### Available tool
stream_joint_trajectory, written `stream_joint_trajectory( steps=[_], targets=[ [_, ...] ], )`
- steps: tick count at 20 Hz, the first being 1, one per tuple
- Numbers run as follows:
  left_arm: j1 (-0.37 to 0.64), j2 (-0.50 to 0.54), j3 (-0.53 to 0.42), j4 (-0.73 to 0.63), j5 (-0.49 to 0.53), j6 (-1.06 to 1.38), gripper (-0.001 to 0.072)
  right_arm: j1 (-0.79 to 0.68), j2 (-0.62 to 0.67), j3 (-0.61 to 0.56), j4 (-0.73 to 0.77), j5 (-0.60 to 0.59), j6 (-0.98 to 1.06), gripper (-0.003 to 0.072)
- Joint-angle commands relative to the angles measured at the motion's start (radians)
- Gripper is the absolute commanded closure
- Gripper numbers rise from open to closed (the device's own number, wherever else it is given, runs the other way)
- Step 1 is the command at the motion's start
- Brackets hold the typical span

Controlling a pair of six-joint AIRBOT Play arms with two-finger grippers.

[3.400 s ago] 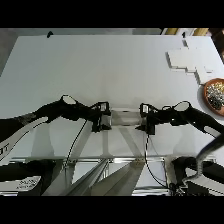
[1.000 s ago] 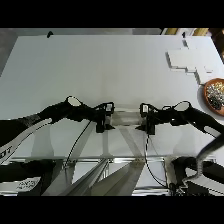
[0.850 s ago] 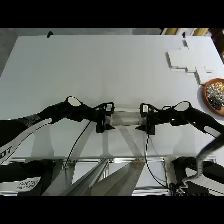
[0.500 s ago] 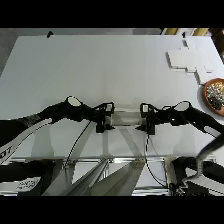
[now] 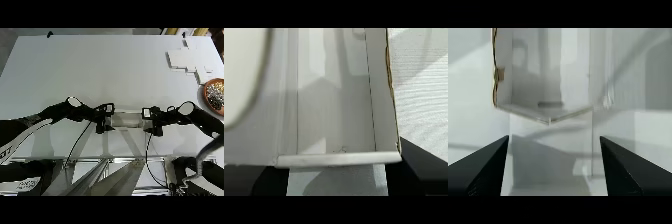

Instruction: Fold the box and place the chain.

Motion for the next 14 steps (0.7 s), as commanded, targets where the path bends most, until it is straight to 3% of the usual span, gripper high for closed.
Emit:
stream_joint_trajectory(
  steps=[1, 6, 7, 9, 12, 14],
  targets=[
    [0.000, 0.000, 0.000, -0.001, 0.004, -0.001, 0.0674, 0.000, 0.109, 0.001, -0.213, 0.011, 0.223, 0.0061],
    [0.000, 0.000, 0.000, -0.001, 0.004, -0.001, 0.0674, 0.000, 0.302, 0.001, -0.197, 0.124, 0.327, 0.0072],
    [0.000, 0.000, 0.000, -0.001, 0.004, -0.001, 0.0674, 0.000, 0.336, 0.001, -0.160, 0.148, 0.328, 0.0123],
    [0.000, 0.000, 0.000, -0.001, 0.004, -0.001, 0.0674, 0.000, 0.377, 0.001, -0.047, 0.190, 0.327, 0.0304],
    [0.000, 0.000, 0.000, -0.001, 0.004, -0.001, 0.0674, 0.001, 0.388, 0.001, 0.193, 0.208, 0.314, 0.0636],
    [0.000, 0.000, 0.000, -0.001, 0.004, -0.001, 0.0674, 0.003, 0.380, 0.001, 0.342, 0.155, 0.260, 0.0673]
  ],
)
